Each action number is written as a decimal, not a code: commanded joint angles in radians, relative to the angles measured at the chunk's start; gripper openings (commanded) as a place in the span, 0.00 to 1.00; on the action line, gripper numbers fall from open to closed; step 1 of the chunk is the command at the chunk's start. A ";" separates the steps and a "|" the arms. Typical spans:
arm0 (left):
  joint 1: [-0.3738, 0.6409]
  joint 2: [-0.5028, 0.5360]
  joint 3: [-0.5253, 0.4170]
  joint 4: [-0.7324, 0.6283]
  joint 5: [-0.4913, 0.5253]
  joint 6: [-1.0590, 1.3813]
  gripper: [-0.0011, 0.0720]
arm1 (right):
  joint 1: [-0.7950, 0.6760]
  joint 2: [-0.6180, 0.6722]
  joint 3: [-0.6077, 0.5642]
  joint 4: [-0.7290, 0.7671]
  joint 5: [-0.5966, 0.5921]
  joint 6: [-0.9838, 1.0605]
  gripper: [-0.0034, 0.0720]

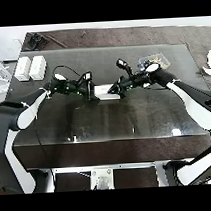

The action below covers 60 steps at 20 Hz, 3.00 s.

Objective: Fold the box and place the chain.

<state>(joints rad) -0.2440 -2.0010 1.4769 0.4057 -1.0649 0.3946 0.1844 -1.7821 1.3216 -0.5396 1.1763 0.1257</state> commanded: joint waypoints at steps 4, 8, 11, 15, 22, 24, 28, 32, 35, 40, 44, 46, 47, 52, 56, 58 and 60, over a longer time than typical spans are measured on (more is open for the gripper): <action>0.001 0.000 0.000 -0.002 0.002 -0.002 0.73 | 0.001 -0.010 -0.066 -0.011 -0.040 0.006 0.07; 0.001 0.000 0.000 -0.002 0.002 -0.002 0.73 | 0.001 -0.013 -0.063 -0.011 -0.053 0.028 0.07; 0.001 0.000 0.000 -0.002 0.002 -0.002 0.73 | 0.005 -0.012 -0.046 -0.050 -0.055 0.108 0.07; 0.001 0.000 0.000 -0.002 0.002 -0.002 0.73 | 0.046 0.004 -0.014 -0.180 -0.088 0.188 0.07; 0.001 0.000 0.000 -0.002 0.001 -0.002 0.73 | 0.020 0.289 -0.003 -0.089 -0.085 0.250 0.07; 0.001 0.000 0.000 -0.002 0.001 -0.002 0.73 | 0.001 0.386 -0.003 -0.089 -0.087 0.320 0.07; 0.001 0.000 0.000 -0.021 -0.010 -0.002 0.73 | -0.037 0.509 -0.017 -0.089 -0.088 0.399 0.07; 0.006 0.005 0.001 -0.014 -0.030 -0.048 0.04 | -0.044 0.538 -0.041 -0.090 -0.088 0.460 0.07; 0.034 0.045 0.005 -0.016 0.009 -0.196 0.04 | -0.044 0.541 -0.047 -0.090 -0.087 0.481 0.07; 0.150 0.201 -0.038 -0.014 0.076 -0.324 0.03 | -0.044 0.541 -0.047 -0.090 -0.087 0.504 0.07; 0.264 0.354 -0.158 -0.015 0.260 -0.393 0.03 | -0.044 0.539 -0.049 -0.090 -0.089 0.504 0.07; 0.309 0.424 -0.232 -0.017 0.394 -0.427 0.03 | -0.044 0.539 -0.061 -0.089 -0.099 0.504 0.07; 0.327 0.457 -0.267 -0.017 0.475 -0.451 0.03 | -0.044 0.539 -0.070 -0.090 -0.109 0.504 0.07; 0.426 0.498 -0.335 -0.016 0.622 -0.624 0.03 | -0.044 0.539 -0.129 -0.089 -0.161 0.503 0.07; 0.443 0.643 -0.557 -0.015 0.736 -0.630 0.03 | -0.044 0.539 -0.146 -0.089 -0.192 0.503 0.07; 0.443 0.771 -0.705 -0.016 0.786 -0.631 0.03 | -0.044 0.539 -0.146 -0.089 -0.216 0.503 0.07; 0.443 0.885 -0.830 -0.017 0.898 -0.654 0.03 | -0.044 0.539 -0.146 -0.089 -0.237 0.503 0.07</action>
<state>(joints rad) 0.1928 -1.2556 0.8120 0.3878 -0.3088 -0.2295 0.1398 -1.2427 1.1790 -0.6289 0.9749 0.6292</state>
